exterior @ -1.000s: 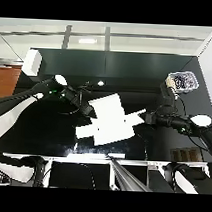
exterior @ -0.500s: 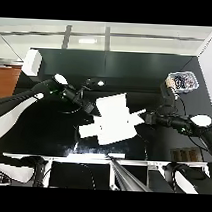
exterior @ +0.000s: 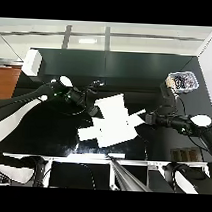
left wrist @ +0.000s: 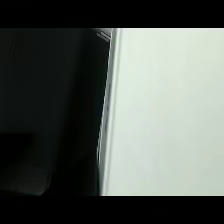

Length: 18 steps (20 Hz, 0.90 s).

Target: Fold the box and place the chain.

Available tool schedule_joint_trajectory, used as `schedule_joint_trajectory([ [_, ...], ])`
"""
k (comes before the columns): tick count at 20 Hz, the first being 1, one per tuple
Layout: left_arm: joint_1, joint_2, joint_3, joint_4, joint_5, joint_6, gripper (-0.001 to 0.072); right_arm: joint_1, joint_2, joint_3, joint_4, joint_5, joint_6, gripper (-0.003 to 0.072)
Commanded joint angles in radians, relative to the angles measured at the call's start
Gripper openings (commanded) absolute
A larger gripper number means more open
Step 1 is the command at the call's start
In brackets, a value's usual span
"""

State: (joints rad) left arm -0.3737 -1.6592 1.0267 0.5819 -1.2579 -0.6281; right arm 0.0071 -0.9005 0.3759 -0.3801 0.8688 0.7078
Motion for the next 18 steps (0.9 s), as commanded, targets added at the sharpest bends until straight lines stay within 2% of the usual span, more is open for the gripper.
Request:
schedule_joint_trajectory([
  [1, -0.002, 0.000, 0.000, 0.043, -0.025, -0.005, 0.0028, -0.001, 0.000, 0.000, 0.001, -0.006, -0.008, 0.0017],
  [3, -0.003, 0.001, 0.008, 0.044, -0.037, -0.005, 0.0028, -0.019, 0.000, 0.005, -0.020, -0.014, -0.009, 0.0044],
  [4, -0.003, 0.003, 0.017, 0.045, -0.046, -0.005, 0.0027, -0.035, 0.000, 0.018, -0.048, -0.008, -0.009, 0.0334],
  [5, -0.003, 0.011, 0.027, 0.050, -0.056, -0.005, 0.0027, -0.058, 0.000, 0.047, -0.101, 0.015, -0.009, 0.0687],
  [6, -0.003, 0.027, 0.036, 0.063, -0.062, -0.008, 0.0027, -0.082, 0.001, 0.090, -0.167, 0.051, -0.009, 0.0711],
  [9, -0.020, 0.122, 0.027, 0.113, -0.054, -0.037, 0.0026, -0.129, 0.001, 0.279, -0.387, 0.175, -0.011, 0.0711],
  [11, -0.058, 0.214, -0.014, 0.172, 0.044, -0.026, 0.0026, -0.129, 0.001, 0.360, -0.442, 0.209, -0.066, 0.0711],
  [14, -0.121, 0.320, -0.104, 0.232, 0.284, 0.130, 0.0029, -0.095, 0.000, 0.370, -0.455, 0.206, -0.217, 0.0711],
  [15, -0.132, 0.323, -0.117, 0.232, 0.314, 0.225, 0.0029, -0.074, 0.000, 0.367, -0.465, 0.201, -0.257, 0.0710],
  [18, -0.133, 0.281, -0.121, 0.259, 0.319, 0.425, 0.0029, -0.008, 0.000, 0.333, -0.467, 0.165, -0.335, 0.0710],
])
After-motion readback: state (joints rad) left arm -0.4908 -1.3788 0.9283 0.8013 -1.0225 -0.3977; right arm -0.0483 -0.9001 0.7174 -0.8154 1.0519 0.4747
